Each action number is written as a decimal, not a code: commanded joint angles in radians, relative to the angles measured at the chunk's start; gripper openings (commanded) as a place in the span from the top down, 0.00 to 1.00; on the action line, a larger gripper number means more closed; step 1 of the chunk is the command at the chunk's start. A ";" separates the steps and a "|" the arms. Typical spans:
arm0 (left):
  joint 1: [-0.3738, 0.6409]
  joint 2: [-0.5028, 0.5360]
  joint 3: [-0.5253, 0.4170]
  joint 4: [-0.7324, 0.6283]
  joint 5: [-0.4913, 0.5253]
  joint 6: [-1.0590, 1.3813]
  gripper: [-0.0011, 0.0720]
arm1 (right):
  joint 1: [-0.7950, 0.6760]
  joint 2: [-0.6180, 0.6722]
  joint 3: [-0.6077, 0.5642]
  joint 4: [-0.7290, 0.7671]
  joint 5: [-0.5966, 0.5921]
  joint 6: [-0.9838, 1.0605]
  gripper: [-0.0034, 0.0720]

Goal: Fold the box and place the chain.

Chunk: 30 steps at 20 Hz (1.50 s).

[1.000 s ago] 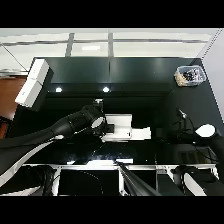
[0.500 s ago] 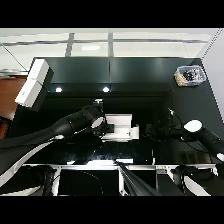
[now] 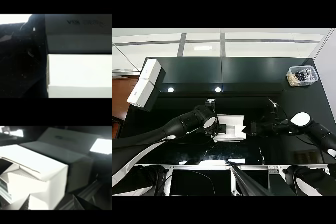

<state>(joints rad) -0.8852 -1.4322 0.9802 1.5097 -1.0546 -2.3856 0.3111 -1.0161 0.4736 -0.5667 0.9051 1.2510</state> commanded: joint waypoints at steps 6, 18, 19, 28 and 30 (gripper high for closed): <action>0.000 0.000 0.001 0.000 0.006 -0.001 0.94 | 0.238 -0.014 0.147 -0.443 -0.103 0.456 0.25; 0.000 0.000 0.001 0.000 0.014 -0.001 0.94 | 0.419 -0.188 0.319 -0.704 -0.010 0.787 0.48; 0.000 0.000 0.001 0.000 0.014 -0.001 0.94 | 0.425 -0.191 0.322 -0.717 -0.003 0.801 0.48; 0.000 0.000 0.001 0.000 0.012 0.000 0.94 | 0.458 -0.259 0.390 -0.808 0.071 0.861 0.65; 0.000 0.000 0.001 0.000 0.011 -0.001 0.94 | 0.464 -0.307 0.424 -0.821 0.104 0.889 0.65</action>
